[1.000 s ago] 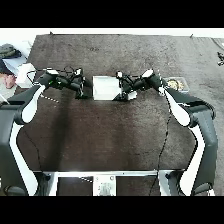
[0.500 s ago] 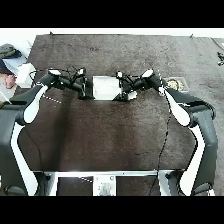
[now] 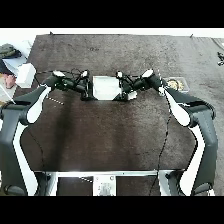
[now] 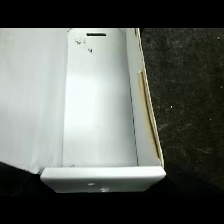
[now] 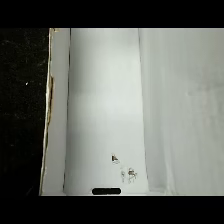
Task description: Fold the box and place the chain.
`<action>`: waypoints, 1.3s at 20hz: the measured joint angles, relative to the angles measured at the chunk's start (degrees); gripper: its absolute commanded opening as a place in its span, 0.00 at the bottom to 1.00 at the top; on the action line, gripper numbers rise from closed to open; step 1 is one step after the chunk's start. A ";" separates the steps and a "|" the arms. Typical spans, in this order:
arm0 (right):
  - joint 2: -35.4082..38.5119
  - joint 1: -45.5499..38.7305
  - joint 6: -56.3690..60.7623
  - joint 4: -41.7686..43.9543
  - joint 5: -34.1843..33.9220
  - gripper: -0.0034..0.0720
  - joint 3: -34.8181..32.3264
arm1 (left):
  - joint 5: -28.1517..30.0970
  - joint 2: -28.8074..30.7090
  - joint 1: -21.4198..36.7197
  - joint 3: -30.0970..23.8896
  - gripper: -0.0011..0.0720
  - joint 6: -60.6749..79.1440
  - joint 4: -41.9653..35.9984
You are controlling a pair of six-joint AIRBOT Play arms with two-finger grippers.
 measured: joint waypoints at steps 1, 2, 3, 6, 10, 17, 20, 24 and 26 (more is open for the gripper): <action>0.00 0.00 0.02 0.00 0.00 0.52 0.00 | 0.17 -0.11 0.02 0.00 0.99 0.15 -0.17; 0.00 0.00 0.02 -0.02 0.00 0.52 0.00 | 0.24 -0.22 -0.04 0.00 0.99 0.24 -0.39; 0.00 0.00 0.02 -0.02 0.00 0.52 0.00 | 0.61 -0.31 -0.28 0.00 0.99 0.33 -0.50; 0.00 0.00 0.02 0.00 0.00 0.52 0.00 | 1.77 -0.46 -1.29 -0.02 0.99 0.57 -0.94; 0.00 0.00 0.02 0.00 0.00 0.52 0.00 | 2.80 -0.52 -1.77 -0.02 0.99 0.55 -1.03; 0.00 0.00 0.02 -0.02 0.00 0.52 0.00 | 2.86 -0.52 -1.95 0.00 0.99 0.22 0.48; 0.00 0.00 0.02 0.00 0.00 0.52 0.00 | 2.73 -0.52 -1.92 0.00 0.99 0.17 0.92; 0.00 0.02 0.02 0.00 0.00 0.52 0.00 | 2.45 -0.52 -1.84 0.00 0.99 0.15 1.16; 0.00 0.02 0.02 0.00 0.00 0.52 0.00 | 2.05 -0.52 -1.84 0.00 0.99 0.15 1.09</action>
